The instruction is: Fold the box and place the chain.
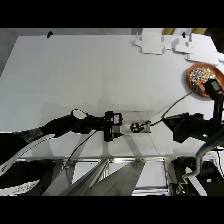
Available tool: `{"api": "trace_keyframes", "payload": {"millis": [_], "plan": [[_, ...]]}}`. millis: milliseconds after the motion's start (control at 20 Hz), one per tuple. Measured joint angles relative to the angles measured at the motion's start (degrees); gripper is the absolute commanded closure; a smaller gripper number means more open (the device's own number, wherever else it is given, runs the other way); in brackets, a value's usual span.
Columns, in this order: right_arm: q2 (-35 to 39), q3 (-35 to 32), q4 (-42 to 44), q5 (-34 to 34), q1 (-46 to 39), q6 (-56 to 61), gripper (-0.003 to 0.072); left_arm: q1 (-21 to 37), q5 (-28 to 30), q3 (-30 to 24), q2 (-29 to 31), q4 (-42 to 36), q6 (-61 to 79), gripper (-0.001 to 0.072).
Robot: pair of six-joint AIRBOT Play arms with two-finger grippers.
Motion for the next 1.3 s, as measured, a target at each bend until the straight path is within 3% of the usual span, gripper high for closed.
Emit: {"api": "trace_keyframes", "payload": {"millis": [250,500,600,650,900,1050,1100,1300], "plan": [[-3.0,-6.6,8.3,-9.2,4.7,-6.7,0.0669,0.0,0.0,0.0,0.0,0.0,0.1,0.0501],[-15.6,-8.3,7.9,-16.4,11.3,-9.4,0.0662,0.0,0.0,0.0,0.0,0.0,0.1,0.0501],[-21.1,-8.5,7.3,-17.8,12.9,-9.7,0.0528,0.0,0.0,0.0,0.0,0.0,0.1,0.0501],[-23.3,-8.3,7.3,-18.1,13.4,-9.8,0.0496,0.0,0.0,0.0,0.0,0.0,0.1,0.0501],[-27.8,1.2,5.3,-12.5,12.7,-10.1,0.0496,0.0,0.0,0.0,0.0,0.0,0.1,0.0501],[-28.8,9.7,-1.2,-9.2,8.7,-8.4,0.0561,0.0,0.0,0.0,0.0,0.0,0.1,0.0501],[-29.3,11.8,-4.1,-8.9,6.6,-7.5,0.0641,0.0,0.0,0.0,0.0,0.0,0.1,0.0501],[-35.0,15.5,-14.2,-8.4,-2.4,-2.4,0.0668,0.0,0.0,0.0,0.0,0.0,0.1,0.0501]]}}
